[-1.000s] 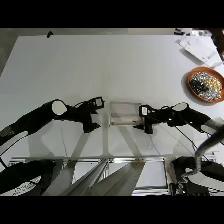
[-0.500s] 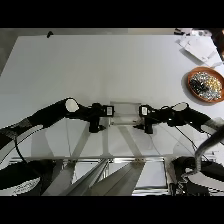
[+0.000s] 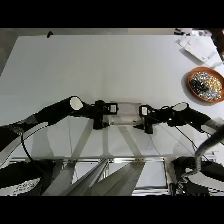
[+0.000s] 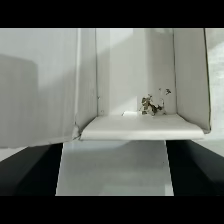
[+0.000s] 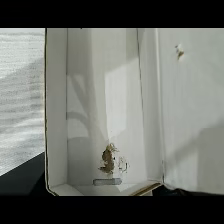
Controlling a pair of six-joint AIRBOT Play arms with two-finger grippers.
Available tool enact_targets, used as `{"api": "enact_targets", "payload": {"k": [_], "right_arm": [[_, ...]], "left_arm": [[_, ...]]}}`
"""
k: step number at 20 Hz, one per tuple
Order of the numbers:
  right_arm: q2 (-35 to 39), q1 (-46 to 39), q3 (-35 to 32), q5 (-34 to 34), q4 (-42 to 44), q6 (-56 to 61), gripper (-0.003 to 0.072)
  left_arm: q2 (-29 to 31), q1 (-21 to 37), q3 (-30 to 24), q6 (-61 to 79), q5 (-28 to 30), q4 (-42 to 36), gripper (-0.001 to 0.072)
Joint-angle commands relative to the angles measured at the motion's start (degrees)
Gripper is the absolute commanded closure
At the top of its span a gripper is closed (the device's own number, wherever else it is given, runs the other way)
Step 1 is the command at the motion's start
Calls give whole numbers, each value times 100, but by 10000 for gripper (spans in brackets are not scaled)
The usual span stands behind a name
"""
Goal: Fold the box and place the chain.
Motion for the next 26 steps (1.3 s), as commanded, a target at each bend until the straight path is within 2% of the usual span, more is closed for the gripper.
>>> {"api": "enact_targets", "payload": {"k": [1,8,12,19,26], "right_arm": [[0,2,-2,-2,2,0,273],[0,2,-2,-2,2,0,273],[0,2,-2,-2,2,0,273],[0,2,-2,-2,2,0,273],[0,2,-2,-2,2,0,273]], "left_arm": [[-17,-76,20,48,7,-81,7],[-15,-133,20,184,-581,105,8],[-7,-72,20,164,-699,192,8],[-72,-122,17,66,-549,-323,12],[-234,-125,17,-525,-216,-350,25]]}}
